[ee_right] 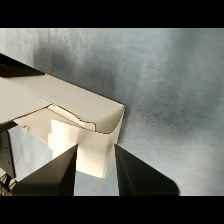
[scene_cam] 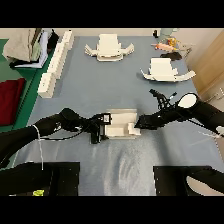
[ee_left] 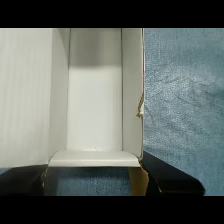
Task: Fold the box.
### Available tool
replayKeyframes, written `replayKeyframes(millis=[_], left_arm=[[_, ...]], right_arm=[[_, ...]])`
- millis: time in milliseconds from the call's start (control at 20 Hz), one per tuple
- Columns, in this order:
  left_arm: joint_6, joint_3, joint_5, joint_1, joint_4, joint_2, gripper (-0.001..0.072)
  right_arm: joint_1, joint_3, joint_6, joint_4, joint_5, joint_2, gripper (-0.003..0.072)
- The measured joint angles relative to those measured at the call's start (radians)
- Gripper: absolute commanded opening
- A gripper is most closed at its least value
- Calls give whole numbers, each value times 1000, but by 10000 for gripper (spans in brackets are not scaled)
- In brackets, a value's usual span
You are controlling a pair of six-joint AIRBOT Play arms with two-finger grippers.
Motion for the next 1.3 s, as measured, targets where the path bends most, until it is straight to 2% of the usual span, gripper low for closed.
replayKeyframes(millis=[150,250,400,600,700,800,1000,1050,1100,1150,1300], left_arm=[[0,0,0,0,0,0,475],[0,0,0,0,0,0,475],[0,0,0,0,0,0,475],[0,0,0,0,0,0,475],[0,0,0,0,0,0,475],[0,0,0,0,0,0,475],[0,0,0,0,0,0,475],[0,0,0,0,0,0,475],[-1,0,0,0,0,0,475],[-3,0,0,0,0,0,475],[-1,0,-1,0,0,0,475]], right_arm=[[67,6,30,-47,-39,-16,359],[131,16,118,-121,-79,-22,350],[256,56,343,-315,-112,-33,332],[400,138,667,-575,-72,-79,332],[446,172,779,-640,-52,-114,330],[477,202,863,-678,-40,-152,278],[504,241,974,-715,-29,-211,278],[507,245,994,-721,-24,-220,219],[509,249,1009,-725,-19,-226,100],[510,251,1023,-735,-10,-231,17],[513,255,1043,-741,-2,-238,3]])
